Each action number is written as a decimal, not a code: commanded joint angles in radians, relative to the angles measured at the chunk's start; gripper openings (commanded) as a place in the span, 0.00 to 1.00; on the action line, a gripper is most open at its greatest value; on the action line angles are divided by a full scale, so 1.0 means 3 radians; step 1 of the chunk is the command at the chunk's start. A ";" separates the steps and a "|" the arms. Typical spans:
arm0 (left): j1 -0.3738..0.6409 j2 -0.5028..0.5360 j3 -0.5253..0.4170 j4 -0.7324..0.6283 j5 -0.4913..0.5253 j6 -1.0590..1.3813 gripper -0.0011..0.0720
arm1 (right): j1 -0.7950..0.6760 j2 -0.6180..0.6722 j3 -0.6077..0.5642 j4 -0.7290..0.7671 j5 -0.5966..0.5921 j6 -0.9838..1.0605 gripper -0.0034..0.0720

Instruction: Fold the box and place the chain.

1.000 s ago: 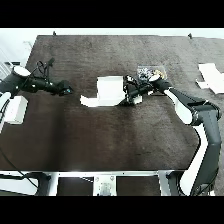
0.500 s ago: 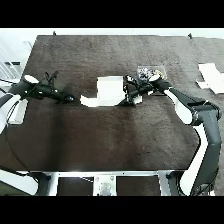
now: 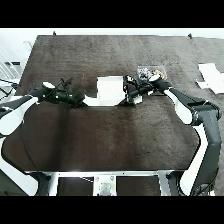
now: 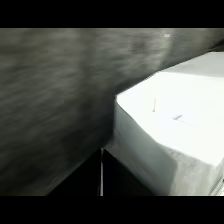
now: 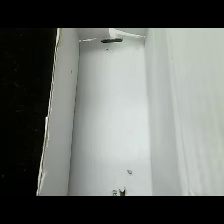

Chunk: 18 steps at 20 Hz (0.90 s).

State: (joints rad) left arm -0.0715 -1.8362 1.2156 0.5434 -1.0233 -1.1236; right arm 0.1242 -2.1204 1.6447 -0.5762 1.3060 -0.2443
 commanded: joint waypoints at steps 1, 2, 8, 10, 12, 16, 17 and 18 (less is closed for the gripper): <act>-0.0127 -0.0051 0.0006 -0.0285 0.0181 0.0142 0.04 | 0.0003 -0.0003 0.0000 0.0000 0.0001 0.0000 0.83; -0.0134 -0.0051 0.0024 -0.0333 0.0154 0.0187 0.04 | 0.0003 -0.0003 0.0000 0.0000 0.0001 0.0001 0.83; -0.0132 -0.0047 0.0359 -0.0417 -0.0053 0.0211 0.43 | 0.0003 -0.0003 0.0000 0.0000 0.0001 0.0000 0.83; -0.0132 -0.0043 0.0416 -0.0421 -0.0093 0.0209 0.43 | 0.0003 -0.0003 0.0000 0.0000 0.0001 0.0000 0.83; -0.0132 -0.0043 0.0422 -0.0456 -0.0126 0.0212 0.44 | 0.0003 -0.0003 0.0000 0.0000 0.0001 0.0001 0.83; -0.0132 -0.0041 0.0422 -0.0568 -0.0234 0.0289 0.44 | 0.0003 -0.0003 0.0000 0.0000 0.0000 0.0000 0.83; -0.0132 -0.0039 0.0422 -0.0607 -0.0247 0.0315 0.54 | 0.0003 -0.0003 0.0000 0.0000 0.0001 0.0000 0.83; -0.0132 -0.0037 0.0422 -0.0627 -0.0268 0.0352 0.61 | 0.0003 -0.0003 0.0000 0.0000 0.0001 0.0000 0.83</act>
